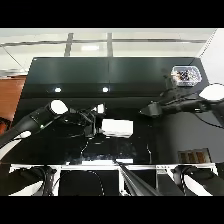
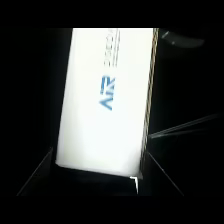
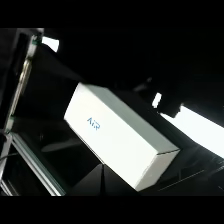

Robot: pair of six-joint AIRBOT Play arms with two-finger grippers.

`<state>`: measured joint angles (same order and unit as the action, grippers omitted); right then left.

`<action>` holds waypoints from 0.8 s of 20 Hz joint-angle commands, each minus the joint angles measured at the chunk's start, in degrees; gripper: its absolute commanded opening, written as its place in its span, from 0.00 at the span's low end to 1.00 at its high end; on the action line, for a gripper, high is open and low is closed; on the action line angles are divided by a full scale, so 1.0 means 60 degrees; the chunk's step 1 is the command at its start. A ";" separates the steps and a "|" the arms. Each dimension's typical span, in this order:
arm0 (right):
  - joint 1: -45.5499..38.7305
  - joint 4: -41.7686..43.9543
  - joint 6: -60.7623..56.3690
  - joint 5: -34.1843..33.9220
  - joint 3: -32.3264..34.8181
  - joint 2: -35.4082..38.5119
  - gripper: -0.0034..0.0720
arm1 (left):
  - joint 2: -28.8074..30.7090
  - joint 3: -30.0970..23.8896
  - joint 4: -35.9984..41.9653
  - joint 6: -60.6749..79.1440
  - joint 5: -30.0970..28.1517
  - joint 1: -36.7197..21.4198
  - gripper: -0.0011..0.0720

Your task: Fold the box and place the chain.

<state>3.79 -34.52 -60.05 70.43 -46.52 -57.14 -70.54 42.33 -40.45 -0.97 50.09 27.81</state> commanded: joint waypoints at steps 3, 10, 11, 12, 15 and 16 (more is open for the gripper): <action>-0.1162 -0.0182 -0.0033 -0.0040 -0.0069 0.0492 0.05 | -0.0361 0.1803 -0.0317 -0.2051 0.0270 0.0987 0.99; -0.1166 -0.1151 -0.0029 -0.0051 -0.0069 0.0492 0.05 | -0.2776 0.3249 -0.0331 -0.2929 0.0652 0.1796 0.99; -0.1166 -0.1322 -0.0025 0.0033 -0.0069 0.0495 0.05 | -0.2827 0.3249 -0.0321 -0.2929 0.0892 0.1792 1.00; -0.1166 -0.1515 -0.0029 0.0113 -0.0069 0.0492 0.05 | -0.2841 0.3249 -0.0321 -0.2929 0.1140 0.1796 0.99; -0.1166 -0.1938 -0.0029 0.0106 -0.0069 0.0492 0.05 | -0.2841 0.3253 -0.0393 -0.2929 0.1450 0.1789 1.00; -0.1166 -0.1985 -0.0029 0.0113 -0.0069 0.0492 0.05 | -0.2841 0.3257 -0.0404 -0.2925 0.1490 0.1792 1.00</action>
